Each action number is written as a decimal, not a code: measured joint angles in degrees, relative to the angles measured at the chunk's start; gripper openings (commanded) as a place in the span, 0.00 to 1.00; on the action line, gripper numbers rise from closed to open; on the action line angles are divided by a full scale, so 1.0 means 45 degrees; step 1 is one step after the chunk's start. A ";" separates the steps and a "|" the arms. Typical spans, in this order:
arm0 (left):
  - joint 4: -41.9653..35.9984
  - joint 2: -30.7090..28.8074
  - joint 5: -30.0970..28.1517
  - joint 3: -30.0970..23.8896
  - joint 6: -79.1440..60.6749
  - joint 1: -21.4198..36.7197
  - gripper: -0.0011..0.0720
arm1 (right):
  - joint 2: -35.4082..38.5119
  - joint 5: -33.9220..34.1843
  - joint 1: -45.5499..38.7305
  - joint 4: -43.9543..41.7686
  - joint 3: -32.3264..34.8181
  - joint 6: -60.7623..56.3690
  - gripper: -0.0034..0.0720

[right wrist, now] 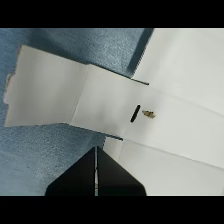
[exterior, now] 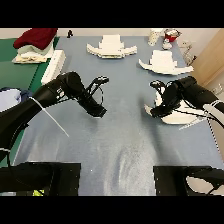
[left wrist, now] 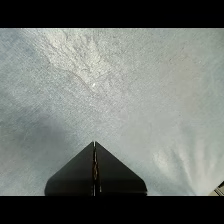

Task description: Fold the box.

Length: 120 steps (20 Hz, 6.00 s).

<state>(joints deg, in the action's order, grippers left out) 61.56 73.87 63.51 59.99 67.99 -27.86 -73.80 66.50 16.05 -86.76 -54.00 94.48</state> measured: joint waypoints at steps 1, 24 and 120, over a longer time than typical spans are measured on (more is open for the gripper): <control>-0.0005 0.0000 0.0000 0.0000 0.0005 0.0000 0.04 | 0.0000 0.0000 0.0000 0.0000 0.0000 0.0005 0.07; 0.0024 0.0000 -0.1477 0.0000 -0.1588 0.0000 0.04 | -0.0024 -0.0636 -0.0107 -0.3837 -0.0277 -0.0588 0.36; -0.5731 -0.0141 -0.0345 -0.2803 -0.3269 0.2667 0.66 | 0.7723 -0.1870 -0.1025 -0.9811 0.7587 0.4444 0.05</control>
<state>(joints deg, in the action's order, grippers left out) 35.77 73.23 61.95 47.37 53.28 -15.86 -39.05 58.08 11.44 -130.91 -19.86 114.48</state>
